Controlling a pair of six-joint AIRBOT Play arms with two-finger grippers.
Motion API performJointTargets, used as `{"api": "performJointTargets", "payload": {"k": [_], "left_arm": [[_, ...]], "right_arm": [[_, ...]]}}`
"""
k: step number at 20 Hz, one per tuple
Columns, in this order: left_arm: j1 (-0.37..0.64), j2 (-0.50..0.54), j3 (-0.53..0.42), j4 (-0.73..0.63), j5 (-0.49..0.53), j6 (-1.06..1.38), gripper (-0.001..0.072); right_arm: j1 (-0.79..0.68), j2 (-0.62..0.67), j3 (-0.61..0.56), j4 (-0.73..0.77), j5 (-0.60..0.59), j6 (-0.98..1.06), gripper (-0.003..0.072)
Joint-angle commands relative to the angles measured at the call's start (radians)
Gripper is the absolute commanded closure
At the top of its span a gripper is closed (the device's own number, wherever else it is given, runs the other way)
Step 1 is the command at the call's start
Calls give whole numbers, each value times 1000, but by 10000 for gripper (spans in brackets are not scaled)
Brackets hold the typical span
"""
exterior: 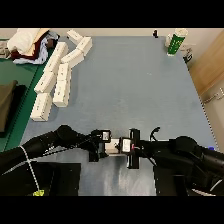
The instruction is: Fold the box.
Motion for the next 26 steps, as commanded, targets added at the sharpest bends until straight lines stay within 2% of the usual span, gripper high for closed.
{"api": "performJointTargets", "payload": {"k": [1, 3, 5, 10, 14, 26], "left_arm": [[0, 0, 1, 0, 0, 0, 119], [0, 0, 1, 0, 0, 0, 118], [0, 0, 1, 0, 0, 0, 118], [0, 0, 1, 0, 0, 0, 119], [0, 0, 1, 0, 0, 0, 118], [0, 0, 1, 0, 0, 0, 118]], "right_arm": [[4, 30, -100, 84, 243, 270, 685], [36, 30, -185, 124, 438, 273, 684], [69, 28, -234, 125, 504, 303, 665], [155, -43, -269, 127, 559, 379, 665], [158, -102, -269, 127, 561, 393, 664], [164, -107, -275, 132, 554, 415, 664]]}}
